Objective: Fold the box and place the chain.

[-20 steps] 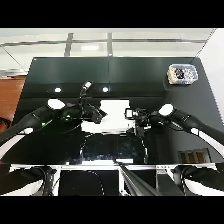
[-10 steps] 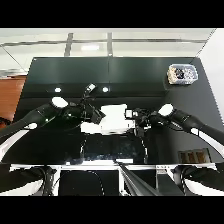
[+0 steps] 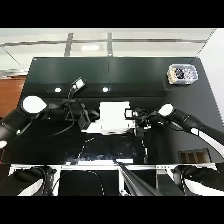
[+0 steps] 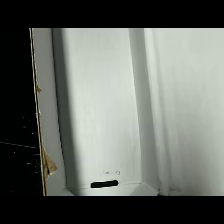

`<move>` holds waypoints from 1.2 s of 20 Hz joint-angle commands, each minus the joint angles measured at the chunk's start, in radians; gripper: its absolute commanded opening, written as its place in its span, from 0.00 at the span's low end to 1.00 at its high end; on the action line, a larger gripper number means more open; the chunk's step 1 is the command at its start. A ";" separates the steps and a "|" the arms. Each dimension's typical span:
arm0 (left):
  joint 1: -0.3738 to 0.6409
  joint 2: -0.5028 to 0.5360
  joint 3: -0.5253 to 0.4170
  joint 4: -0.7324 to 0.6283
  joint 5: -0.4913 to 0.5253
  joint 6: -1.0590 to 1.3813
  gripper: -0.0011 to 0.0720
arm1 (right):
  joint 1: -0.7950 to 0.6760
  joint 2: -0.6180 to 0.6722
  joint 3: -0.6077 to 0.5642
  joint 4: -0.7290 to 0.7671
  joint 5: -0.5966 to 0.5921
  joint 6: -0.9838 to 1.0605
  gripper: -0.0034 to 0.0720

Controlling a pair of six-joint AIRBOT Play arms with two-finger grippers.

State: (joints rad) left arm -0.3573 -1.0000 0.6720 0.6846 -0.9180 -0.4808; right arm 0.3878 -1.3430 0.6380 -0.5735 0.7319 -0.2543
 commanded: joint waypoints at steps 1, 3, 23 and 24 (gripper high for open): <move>0.000 0.060 -0.109 0.112 -0.051 0.149 0.06 | 0.001 0.000 0.000 0.000 0.000 0.000 0.31; 0.000 0.027 -0.135 0.128 -0.010 0.282 0.31 | 0.001 0.000 0.000 0.000 0.001 0.000 0.31; -0.154 -0.197 -0.040 0.192 0.183 0.361 0.31 | 0.001 0.000 0.000 0.000 0.001 0.000 0.31; -0.154 -0.197 -0.040 0.185 0.183 0.361 0.31 | 0.001 0.000 0.000 0.000 0.000 0.000 0.31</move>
